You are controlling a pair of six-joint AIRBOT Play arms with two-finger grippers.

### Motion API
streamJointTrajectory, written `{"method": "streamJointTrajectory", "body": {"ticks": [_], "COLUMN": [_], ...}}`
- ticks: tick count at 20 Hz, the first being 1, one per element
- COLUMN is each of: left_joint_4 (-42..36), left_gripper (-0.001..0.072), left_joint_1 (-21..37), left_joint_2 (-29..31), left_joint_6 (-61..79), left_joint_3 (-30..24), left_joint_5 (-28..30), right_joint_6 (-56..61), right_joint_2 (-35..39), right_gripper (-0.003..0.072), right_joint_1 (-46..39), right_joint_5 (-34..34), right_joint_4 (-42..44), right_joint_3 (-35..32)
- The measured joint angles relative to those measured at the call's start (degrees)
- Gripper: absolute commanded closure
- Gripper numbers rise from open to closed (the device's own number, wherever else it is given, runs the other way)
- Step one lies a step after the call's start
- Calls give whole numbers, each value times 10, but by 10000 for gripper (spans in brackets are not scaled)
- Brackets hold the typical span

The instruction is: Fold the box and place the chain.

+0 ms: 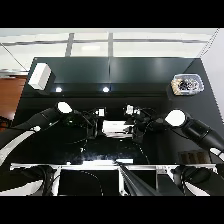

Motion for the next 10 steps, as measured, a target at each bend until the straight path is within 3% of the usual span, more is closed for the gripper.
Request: {"method": "streamJointTrajectory", "body": {"ticks": [4, 6, 10], "left_joint_4": [0, 0, 0], "left_gripper": [315, 315, 315], "left_joint_1": [0, 0, 0], "left_joint_2": [0, 0, 0], "left_joint_6": [0, 0, 1], "left_joint_3": [0, 0, 0], "left_joint_5": [0, 0, 0], "right_joint_6": [0, 0, 2], "right_joint_2": [0, 0, -1], "right_gripper": [413, 348, 340], "right_joint_1": [0, 0, 0], "right_joint_5": [2, 2, 3], "right_joint_4": [0, 0, -2], "right_joint_3": [0, 0, 0]}}
